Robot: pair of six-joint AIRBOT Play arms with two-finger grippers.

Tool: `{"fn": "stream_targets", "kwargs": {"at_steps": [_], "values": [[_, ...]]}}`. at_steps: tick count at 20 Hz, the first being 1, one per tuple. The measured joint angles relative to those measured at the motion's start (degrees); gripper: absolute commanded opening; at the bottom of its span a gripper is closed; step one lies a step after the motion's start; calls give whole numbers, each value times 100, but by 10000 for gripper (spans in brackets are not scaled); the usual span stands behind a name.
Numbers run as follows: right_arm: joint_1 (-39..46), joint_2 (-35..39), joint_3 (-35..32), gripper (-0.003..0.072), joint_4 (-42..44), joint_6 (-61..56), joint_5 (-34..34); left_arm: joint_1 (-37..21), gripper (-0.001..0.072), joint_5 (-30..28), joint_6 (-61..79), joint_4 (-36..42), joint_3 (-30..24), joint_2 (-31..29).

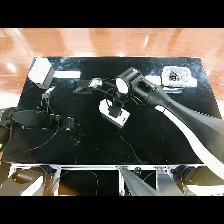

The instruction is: Fold the box and place the chain.

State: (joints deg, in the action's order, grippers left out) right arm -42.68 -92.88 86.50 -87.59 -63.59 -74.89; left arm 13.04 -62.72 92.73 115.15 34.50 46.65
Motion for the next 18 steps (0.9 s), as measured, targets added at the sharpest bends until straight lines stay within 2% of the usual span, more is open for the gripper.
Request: {"fn": "stream_targets", "kwargs": {"at_steps": [2,4,16,17,18], "values": [[11,-26,0,210,79,-28,7,0,593,-2,2,0,0,0],[17,-39,2,182,151,-48,17,0,592,0,0,0,0,0],[142,28,13,181,2,-46,-188,0,592,0,2,-2,0,0],[157,37,24,96,0,-46,-192,-2,592,-2,0,-2,0,0],[173,46,37,64,-20,-46,-203,0,592,0,0,0,0,0]]}}
